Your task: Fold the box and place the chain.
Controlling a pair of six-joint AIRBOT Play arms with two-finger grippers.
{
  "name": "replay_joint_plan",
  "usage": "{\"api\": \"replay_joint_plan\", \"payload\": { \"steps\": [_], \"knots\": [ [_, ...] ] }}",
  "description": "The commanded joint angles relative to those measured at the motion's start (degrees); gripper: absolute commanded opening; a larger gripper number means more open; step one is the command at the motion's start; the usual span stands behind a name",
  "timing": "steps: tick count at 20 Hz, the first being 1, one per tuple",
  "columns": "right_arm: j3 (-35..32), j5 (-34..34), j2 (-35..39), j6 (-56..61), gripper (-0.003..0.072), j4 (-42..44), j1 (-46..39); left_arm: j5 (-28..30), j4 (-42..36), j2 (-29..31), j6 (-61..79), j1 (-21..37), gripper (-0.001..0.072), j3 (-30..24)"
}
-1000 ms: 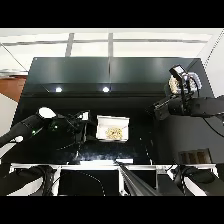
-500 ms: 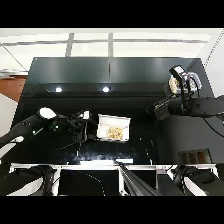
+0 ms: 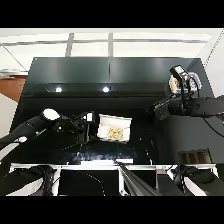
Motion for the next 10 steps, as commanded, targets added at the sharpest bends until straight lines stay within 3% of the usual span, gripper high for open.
{"api": "replay_joint_plan", "payload": {
  "steps": [1,5,10],
  "knots": [
    [0.0,0.0,0.0,0.2,0.0702,0.0,0.0,1.3,-0.2,-0.1,-0.1,-0.5,0.07,0.1],
    [0.0,0.0,0.0,0.2,0.0702,0.0,0.0,-0.9,0.2,-0.1,0.1,-0.5,0.0699,0.0],
    [0.0,0.0,0.0,0.2,0.0702,0.0,0.0,-4.1,6.2,0.0,0.0,-0.5,0.0693,0.0]
  ]
}}
